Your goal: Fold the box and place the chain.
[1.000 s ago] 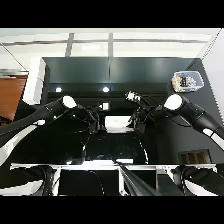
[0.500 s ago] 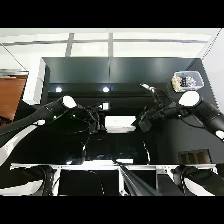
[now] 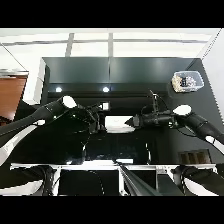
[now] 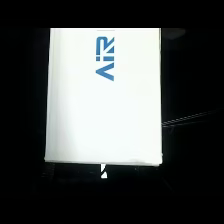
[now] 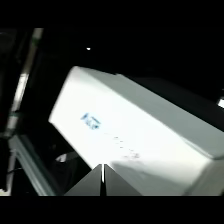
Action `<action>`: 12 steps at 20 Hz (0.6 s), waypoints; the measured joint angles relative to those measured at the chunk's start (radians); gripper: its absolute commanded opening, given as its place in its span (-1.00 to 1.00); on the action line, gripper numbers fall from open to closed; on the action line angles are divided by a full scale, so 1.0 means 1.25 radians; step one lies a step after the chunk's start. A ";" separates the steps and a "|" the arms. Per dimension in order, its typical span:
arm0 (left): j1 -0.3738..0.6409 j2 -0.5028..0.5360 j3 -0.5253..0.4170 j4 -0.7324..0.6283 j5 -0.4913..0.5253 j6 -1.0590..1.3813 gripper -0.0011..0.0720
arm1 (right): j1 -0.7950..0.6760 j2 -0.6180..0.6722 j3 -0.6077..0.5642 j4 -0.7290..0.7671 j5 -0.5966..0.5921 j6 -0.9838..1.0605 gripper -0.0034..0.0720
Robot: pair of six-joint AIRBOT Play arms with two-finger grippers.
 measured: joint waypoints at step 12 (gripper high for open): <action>0.000 0.000 0.000 -0.002 0.009 -0.002 -0.01 | -0.009 0.060 0.043 -0.142 -0.016 0.093 -0.87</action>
